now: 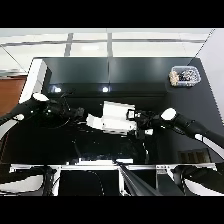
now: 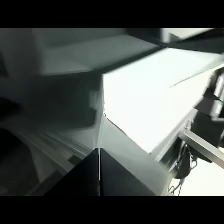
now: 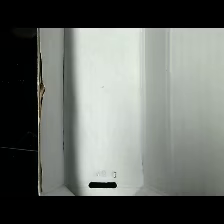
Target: Fold the box and place the chain.
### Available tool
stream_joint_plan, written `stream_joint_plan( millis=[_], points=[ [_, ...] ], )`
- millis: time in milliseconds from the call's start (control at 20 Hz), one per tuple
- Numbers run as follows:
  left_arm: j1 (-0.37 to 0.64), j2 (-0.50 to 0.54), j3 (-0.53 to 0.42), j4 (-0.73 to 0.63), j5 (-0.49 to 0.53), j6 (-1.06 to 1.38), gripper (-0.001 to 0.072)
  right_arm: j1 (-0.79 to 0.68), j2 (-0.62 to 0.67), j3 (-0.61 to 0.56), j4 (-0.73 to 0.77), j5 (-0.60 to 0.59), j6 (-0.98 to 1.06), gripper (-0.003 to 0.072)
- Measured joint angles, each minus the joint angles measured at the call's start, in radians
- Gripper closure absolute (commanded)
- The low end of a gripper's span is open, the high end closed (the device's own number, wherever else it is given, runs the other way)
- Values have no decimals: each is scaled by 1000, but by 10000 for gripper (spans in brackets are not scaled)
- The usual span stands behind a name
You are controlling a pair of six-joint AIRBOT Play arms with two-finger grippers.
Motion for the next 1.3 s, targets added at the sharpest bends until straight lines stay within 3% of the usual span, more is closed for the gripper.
stream_joint_plan(
  millis=[250, 300, 350, 450, 500, 1200, 1300],
  points=[
    [-8, 0, 11, 16, -10, 11, 675, 0, 0, 0, 0, 0, 0, 677],
    [-14, 0, 12, 17, -11, 14, 587, 0, 0, 0, 0, 0, 0, 677],
    [-23, 0, 12, 20, -11, 14, 447, 0, 0, 0, 0, 0, 0, 677],
    [-51, 0, 13, 22, -5, 15, 59, 0, 0, 0, 0, 0, 0, 677],
    [-68, 0, 13, 23, 2, 15, 7, 0, 0, 0, 0, 0, 0, 677],
    [-222, 0, 91, 35, 92, -50, 9, 0, 0, 0, 0, 0, 0, 676],
    [-251, 0, 104, 63, 116, -80, 39, 0, 0, 0, 0, 0, 0, 677]
  ],
)
